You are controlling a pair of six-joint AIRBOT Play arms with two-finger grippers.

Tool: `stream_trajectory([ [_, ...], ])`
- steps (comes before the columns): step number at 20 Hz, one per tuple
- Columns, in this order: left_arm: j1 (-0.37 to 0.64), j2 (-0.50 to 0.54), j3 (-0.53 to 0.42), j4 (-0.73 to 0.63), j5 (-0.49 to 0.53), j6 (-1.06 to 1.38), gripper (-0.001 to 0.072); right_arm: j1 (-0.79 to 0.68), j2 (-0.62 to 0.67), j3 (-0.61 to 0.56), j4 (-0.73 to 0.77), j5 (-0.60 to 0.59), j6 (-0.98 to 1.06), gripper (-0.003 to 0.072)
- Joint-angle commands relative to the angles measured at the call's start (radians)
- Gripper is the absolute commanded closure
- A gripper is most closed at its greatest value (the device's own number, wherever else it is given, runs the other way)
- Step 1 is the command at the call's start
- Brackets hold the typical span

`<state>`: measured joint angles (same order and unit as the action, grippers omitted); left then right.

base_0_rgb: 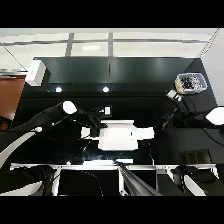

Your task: Fold the box and place the chain.

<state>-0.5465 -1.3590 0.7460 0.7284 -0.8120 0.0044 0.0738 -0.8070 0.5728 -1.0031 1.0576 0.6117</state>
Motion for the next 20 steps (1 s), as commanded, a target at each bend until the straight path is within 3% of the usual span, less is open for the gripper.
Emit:
stream_trajectory([
  [1, -0.002, -0.005, -0.001, 0.015, -0.009, -0.013, 0.0682, 0.089, 0.000, -0.079, 0.000, -0.126, -0.006, 0.0133],
  [4, -0.002, -0.005, -0.001, 0.015, -0.009, -0.013, 0.0682, 0.180, -0.001, -0.122, 0.000, -0.241, -0.011, 0.0132],
  [7, -0.002, -0.005, -0.001, 0.015, -0.008, -0.012, 0.0682, 0.268, -0.029, -0.127, 0.021, -0.234, -0.132, 0.0130],
  [9, -0.002, -0.005, -0.001, 0.015, -0.008, -0.012, 0.0682, 0.320, -0.076, -0.127, 0.030, -0.209, -0.180, -0.0031],
  [15, -0.002, -0.005, -0.001, 0.015, -0.008, -0.012, 0.0681, 0.373, -0.158, -0.127, 0.031, -0.142, -0.395, -0.0030],
  [20, -0.002, -0.004, -0.001, 0.015, -0.008, -0.012, 0.0681, 0.414, -0.167, -0.127, 0.070, -0.143, -0.449, -0.0030],
])
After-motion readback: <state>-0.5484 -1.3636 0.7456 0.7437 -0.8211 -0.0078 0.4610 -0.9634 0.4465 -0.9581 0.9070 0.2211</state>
